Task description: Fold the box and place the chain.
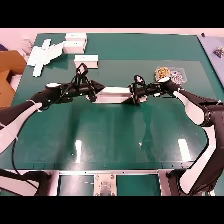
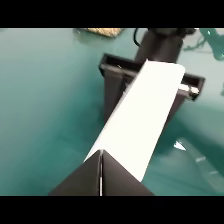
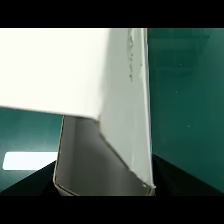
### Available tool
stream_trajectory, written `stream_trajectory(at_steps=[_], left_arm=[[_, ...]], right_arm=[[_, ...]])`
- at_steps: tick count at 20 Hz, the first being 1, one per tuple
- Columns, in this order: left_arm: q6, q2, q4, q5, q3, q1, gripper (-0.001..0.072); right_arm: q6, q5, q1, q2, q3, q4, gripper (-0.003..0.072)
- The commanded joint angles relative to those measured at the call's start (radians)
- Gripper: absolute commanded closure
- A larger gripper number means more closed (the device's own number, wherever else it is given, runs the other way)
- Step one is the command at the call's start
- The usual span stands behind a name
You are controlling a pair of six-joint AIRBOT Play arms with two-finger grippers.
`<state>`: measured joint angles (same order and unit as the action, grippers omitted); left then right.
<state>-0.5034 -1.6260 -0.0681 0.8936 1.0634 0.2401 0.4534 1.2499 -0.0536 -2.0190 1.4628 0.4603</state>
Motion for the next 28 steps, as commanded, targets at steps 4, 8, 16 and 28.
stream_trajectory(at_steps=[4,8,16,28], left_arm=[[-0.029,0.082,0.132,0.124,-0.004,0.004,0.0697],[0.001,0.098,0.276,0.214,-0.004,0.004,0.0697],[0.103,0.026,0.210,-0.024,0.001,0.004,0.0695],[0.172,-0.135,0.183,-0.054,0.222,0.004,0.0695]], right_arm=[[0.000,0.000,0.000,0.000,0.000,0.000,0.0205],[0.000,0.000,-0.001,0.000,0.000,0.000,0.0205],[0.000,0.000,-0.001,0.000,0.000,0.000,0.0205],[0.000,0.000,-0.001,0.000,0.000,0.000,0.0205]])
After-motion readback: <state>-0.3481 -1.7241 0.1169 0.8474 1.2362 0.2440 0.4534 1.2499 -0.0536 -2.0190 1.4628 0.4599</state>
